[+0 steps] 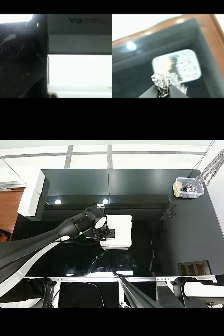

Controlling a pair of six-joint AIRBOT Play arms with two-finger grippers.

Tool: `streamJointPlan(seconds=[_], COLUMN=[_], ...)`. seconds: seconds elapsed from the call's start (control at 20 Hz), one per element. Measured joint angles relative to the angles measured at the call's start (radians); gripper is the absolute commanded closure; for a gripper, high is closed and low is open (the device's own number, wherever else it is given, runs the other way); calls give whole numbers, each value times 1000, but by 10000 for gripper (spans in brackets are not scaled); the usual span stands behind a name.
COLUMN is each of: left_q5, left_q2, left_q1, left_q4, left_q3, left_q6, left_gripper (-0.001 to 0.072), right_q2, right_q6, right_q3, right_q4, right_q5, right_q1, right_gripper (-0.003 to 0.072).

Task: Fold the box and place the chain.

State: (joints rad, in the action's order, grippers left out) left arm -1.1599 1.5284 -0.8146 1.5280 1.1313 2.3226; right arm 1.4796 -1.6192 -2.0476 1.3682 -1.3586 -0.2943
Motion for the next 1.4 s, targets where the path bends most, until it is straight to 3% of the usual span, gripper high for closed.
streamJointPlan(seconds=[0.35, 0.6, 0.9, 1.4], left_q5=[0, 0, 0, 0], left_q2=[0, 0, 0, 0], left_q1=[0, 0, 0, 0], left_q4=[0, 0, 0, 0], left_q3=[0, 0, 0, 0], left_q6=[0, 0, 0, 0], left_gripper=[684, 683, 684, 684], right_q2=[-289, -411, -437, -334], right_q6=[60, 77, 50, 34], right_q3=[129, 194, 209, 210], right_q4=[-275, -349, -372, -420], right_q5=[-116, -216, -293, -225], right_q1=[27, 179, 406, 671], right_gripper=[680, 680, 680, 680])
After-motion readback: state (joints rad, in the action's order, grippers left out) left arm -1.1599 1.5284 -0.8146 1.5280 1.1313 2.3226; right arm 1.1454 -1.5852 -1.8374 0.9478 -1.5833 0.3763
